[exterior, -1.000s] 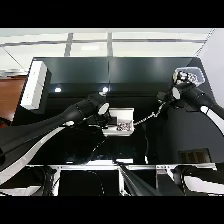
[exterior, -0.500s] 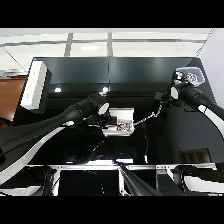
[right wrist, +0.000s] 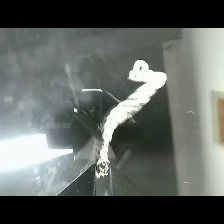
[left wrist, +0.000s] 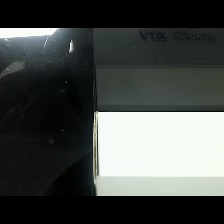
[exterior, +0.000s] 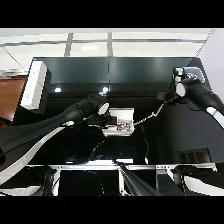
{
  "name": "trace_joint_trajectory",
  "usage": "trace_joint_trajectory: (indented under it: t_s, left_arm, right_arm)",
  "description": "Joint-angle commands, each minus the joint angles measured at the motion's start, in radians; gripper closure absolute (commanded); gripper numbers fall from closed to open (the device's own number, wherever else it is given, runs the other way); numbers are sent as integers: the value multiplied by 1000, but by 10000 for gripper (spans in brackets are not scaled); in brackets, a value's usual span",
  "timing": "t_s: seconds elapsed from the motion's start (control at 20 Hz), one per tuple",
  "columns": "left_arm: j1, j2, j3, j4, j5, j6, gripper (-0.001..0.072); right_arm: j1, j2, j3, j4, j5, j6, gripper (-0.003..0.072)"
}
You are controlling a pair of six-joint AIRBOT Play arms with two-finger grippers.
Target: Fold the box and place the chain.
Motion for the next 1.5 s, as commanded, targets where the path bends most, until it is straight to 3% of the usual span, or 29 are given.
trace_joint_trajectory:
  t_s: [0.0, 0.25, 0.5, 0.65, 0.9, 1.1, 1.45]
  left_arm:
    - [0, 0, 1, 1, -4, 0, 678]
    - [0, 0, 1, 1, -4, 0, 678]
    - [0, 0, 1, 4, -3, 1, 678]
    - [0, 0, 1, 4, -4, 1, 678]
    - [0, 0, 1, 3, -2, 1, 678]
    - [0, 0, 1, 3, -2, 1, 678]
    - [0, 0, 1, 3, 2, 0, 678]
  right_arm:
    - [0, 159, 41, 39, 157, -219, 677]
    - [0, 402, 182, 329, 332, -432, 677]
    - [5, 442, 208, 654, 414, -549, 677]
    - [29, 441, 141, 841, 322, -600, 677]
    - [84, 418, -27, 1004, 240, -651, 677]
    - [152, 407, -171, 1048, 67, -650, 676]
    - [206, 291, -203, 1038, 34, -650, 675]
